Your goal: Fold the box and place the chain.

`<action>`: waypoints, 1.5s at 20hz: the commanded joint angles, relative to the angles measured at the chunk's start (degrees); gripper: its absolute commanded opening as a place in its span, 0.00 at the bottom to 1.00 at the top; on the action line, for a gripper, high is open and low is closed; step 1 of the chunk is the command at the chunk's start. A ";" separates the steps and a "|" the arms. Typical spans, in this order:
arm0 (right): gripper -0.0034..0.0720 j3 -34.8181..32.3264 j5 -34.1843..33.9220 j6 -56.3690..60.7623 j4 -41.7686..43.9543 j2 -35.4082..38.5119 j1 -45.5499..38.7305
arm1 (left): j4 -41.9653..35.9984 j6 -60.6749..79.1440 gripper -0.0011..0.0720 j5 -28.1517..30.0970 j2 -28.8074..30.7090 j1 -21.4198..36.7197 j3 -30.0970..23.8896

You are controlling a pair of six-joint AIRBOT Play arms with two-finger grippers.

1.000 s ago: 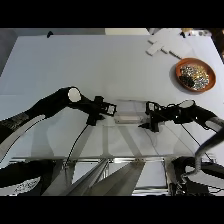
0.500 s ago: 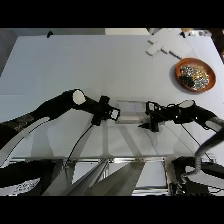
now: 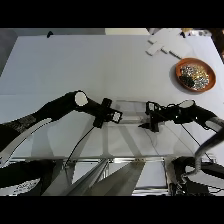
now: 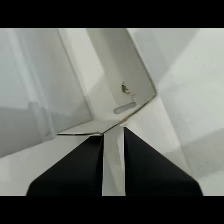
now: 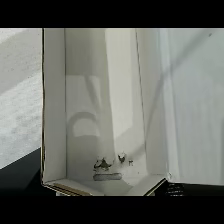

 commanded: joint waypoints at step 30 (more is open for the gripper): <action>0.66 0.00 0.00 0.00 0.00 -0.02 0.00 | -7.08 -19.08 0.34 4.13 6.47 -2.62 0.00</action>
